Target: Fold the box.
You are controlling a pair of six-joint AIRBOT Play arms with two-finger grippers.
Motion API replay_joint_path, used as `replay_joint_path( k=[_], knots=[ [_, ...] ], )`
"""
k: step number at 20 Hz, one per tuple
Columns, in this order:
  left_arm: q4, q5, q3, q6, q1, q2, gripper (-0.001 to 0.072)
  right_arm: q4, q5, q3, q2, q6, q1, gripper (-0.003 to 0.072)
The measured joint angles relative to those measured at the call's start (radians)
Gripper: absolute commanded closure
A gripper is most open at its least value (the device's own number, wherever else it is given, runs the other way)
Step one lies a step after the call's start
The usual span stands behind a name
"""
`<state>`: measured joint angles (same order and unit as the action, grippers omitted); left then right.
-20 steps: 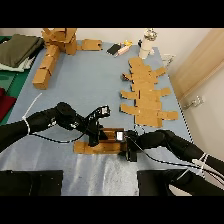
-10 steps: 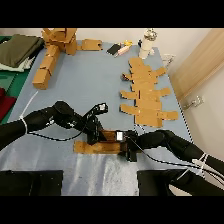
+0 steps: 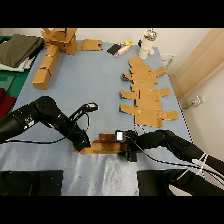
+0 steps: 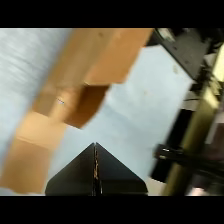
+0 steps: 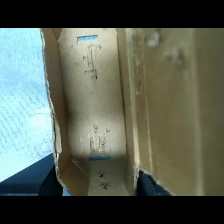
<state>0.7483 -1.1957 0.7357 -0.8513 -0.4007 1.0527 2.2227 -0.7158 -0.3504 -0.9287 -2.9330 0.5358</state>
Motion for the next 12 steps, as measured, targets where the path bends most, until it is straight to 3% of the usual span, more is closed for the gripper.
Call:
replay_joint_path(
  k=[3,8,12],
  knots=[
    [-0.070,0.049,-0.009,-0.167,-0.078,-0.008,0.0698,0.000,0.000,0.000,0.000,0.000,0.000,0.0166],
    [-0.209,0.338,-0.011,-0.261,-0.145,0.052,0.0698,-0.001,0.000,0.000,0.000,0.000,0.000,0.0165],
    [-0.244,0.494,-0.011,-0.278,-0.137,0.112,0.0698,-0.001,0.000,0.000,0.000,0.000,0.000,0.0165]
  ],
)
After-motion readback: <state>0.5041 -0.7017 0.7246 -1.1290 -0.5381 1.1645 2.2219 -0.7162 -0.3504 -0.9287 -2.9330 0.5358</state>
